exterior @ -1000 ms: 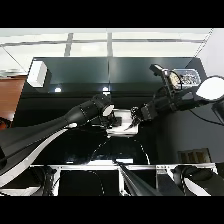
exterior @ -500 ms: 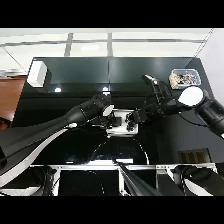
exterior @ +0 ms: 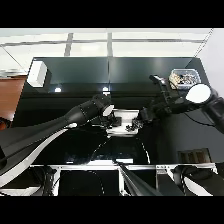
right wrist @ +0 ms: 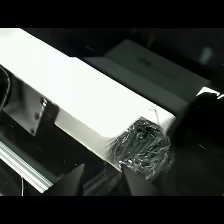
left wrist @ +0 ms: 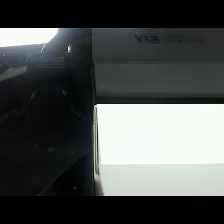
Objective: Fold the box and place the chain.
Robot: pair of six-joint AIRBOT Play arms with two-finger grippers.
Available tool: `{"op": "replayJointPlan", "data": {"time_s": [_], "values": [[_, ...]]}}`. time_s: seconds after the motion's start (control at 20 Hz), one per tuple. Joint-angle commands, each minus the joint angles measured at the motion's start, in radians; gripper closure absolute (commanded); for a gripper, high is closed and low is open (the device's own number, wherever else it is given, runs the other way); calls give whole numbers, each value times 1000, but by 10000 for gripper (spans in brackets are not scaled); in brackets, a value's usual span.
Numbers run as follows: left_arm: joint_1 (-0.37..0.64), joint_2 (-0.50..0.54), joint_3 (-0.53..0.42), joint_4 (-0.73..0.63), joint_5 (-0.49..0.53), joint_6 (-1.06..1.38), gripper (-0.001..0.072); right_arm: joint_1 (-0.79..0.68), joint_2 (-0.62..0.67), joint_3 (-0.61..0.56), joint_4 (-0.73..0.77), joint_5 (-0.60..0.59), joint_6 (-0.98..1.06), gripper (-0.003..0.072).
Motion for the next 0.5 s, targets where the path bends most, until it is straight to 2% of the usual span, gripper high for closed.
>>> {"op": "replayJointPlan", "data": {"time_s": [0.0,0.15,0.3,0.45], "values": [[0,0,0,0,3,1,683,-40,27,0,48,42,-35,495],[0,0,0,0,2,0,682,15,27,0,55,-7,-42,495],[0,0,0,0,3,0,682,7,27,0,26,-21,-42,493],[0,0,0,0,2,0,682,-13,27,-2,-187,-22,-46,493]]}}
